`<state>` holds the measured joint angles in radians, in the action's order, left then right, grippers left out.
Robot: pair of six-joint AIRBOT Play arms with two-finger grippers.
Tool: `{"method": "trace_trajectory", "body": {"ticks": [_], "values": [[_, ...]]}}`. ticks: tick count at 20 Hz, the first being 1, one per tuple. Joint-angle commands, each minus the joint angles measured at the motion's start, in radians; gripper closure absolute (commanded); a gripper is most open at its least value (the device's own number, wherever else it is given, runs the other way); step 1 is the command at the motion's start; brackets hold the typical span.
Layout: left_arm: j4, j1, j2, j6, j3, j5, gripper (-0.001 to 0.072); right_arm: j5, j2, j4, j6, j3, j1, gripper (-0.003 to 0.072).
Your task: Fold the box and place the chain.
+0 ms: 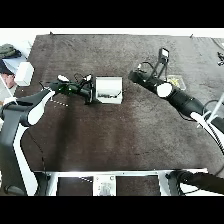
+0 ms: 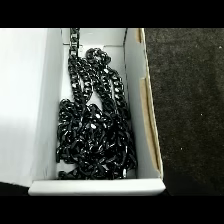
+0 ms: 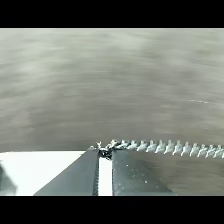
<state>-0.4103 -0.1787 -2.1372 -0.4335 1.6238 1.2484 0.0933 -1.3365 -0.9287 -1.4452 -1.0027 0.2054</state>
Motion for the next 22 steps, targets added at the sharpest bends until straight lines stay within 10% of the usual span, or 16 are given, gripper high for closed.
{"method": "trace_trajectory", "body": {"ticks": [1, 12, 13, 15, 22], "values": [[0.000, 0.001, 0.000, 0.000, 0.000, 0.000, 0.0305, -0.076, 0.062, 0.002, 0.016, -0.004, 0.158, 0.0701], [0.000, 0.001, 0.000, 0.000, 0.000, 0.000, 0.0305, -0.061, -0.121, 0.001, -0.058, -0.052, 0.271, 0.0700], [0.000, 0.001, 0.000, 0.000, 0.000, 0.000, 0.0305, -0.055, -0.136, -0.010, -0.059, -0.051, 0.267, 0.0676], [0.000, 0.001, 0.000, 0.000, 0.000, 0.000, 0.0305, -0.051, -0.142, -0.040, -0.058, -0.047, 0.230, 0.0290], [0.000, 0.001, 0.000, 0.000, 0.000, 0.000, 0.0305, 0.082, 0.048, -0.096, -0.059, 0.154, -0.118, 0.0322]]}}
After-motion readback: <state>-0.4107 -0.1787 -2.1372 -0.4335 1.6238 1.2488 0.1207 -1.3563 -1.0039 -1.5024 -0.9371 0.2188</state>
